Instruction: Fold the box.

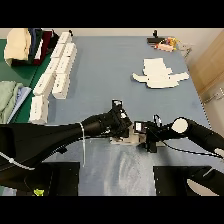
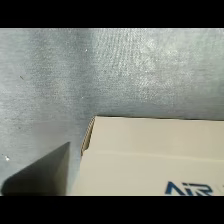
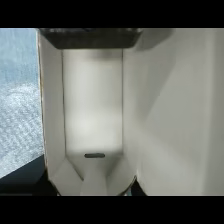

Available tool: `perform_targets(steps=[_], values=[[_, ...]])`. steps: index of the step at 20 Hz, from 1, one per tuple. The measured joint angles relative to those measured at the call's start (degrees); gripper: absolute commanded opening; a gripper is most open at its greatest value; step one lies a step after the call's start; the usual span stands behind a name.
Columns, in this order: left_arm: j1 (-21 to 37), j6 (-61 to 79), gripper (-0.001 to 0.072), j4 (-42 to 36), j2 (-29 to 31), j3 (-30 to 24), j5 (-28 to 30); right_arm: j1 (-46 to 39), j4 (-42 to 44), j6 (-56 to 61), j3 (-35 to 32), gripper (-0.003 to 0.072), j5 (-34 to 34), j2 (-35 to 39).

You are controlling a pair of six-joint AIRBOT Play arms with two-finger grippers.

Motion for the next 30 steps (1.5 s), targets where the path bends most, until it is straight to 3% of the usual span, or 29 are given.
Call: perform_targets(steps=[1, 2, 3, 8, 9, 10, 11, 20, 21, 24, 28, 29, 30], values=[[0.0, 0.0, 0.0286, 0.1, 0.0, 0.1, 0.1, 0.0, 0.0, 0.0, 0.0, 0.0505, 0.0, 0.0], [0.0, 0.0, 0.0178, 0.1, 0.0, 0.1, 0.1, 0.0, 0.0, 0.0, 0.0, 0.0505, 0.0, 0.0], [0.0, 0.0, 0.0015, 0.2, -0.2, 0.1, 0.0, 0.0, 0.0, 0.0, 0.0, 0.0505, 0.0, 0.0], [-0.4, 0.1, 0.0019, 0.7, -0.9, 0.2, -0.7, 0.0, 0.0, 0.0, 0.0, 0.0505, 0.0, 0.0], [-0.5, 0.1, 0.0126, 0.7, -0.9, 0.2, -0.8, 0.0, 0.0, 0.0, 0.0, 0.0505, 0.0, 0.0], [-0.6, 0.2, 0.0421, 0.8, -1.0, 0.2, -1.1, 0.0, 0.0, 0.0, 0.0, 0.0505, 0.0, 0.0], [-0.6, 0.2, 0.0504, 0.3, -1.1, 0.1, -1.9, 0.0, 0.0, 0.0, 0.0, 0.0505, 0.0, 0.0], [-0.7, -0.9, 0.0502, 0.1, -1.0, 0.3, -2.2, 0.0, 0.0, 0.0, 0.0, 0.0505, 0.0, 0.0], [-0.7, -0.9, 0.0475, 0.3, -1.0, 0.4, -2.2, 0.0, 0.0, 0.0, 0.0, 0.0505, 0.0, 0.0], [-0.7, -1.2, 0.0017, 0.8, -1.0, 0.6, -2.1, 0.0, 0.0, 0.0, 0.0, 0.0505, 0.0, 0.0], [-0.7, -1.3, 0.0018, 1.0, -1.0, 0.5, -1.9, 0.0, 0.0, 0.0, 0.0, 0.0505, 0.0, 0.0], [-0.7, -1.3, 0.0084, 1.1, -1.0, 0.5, -1.9, 0.0, 0.0, 0.0, 0.0, 0.0505, 0.0, 0.0], [-0.8, -1.2, 0.0418, 1.2, -1.0, 0.5, -1.9, 0.0, 0.0, 0.0, 0.0, 0.0505, 0.0, 0.0]])
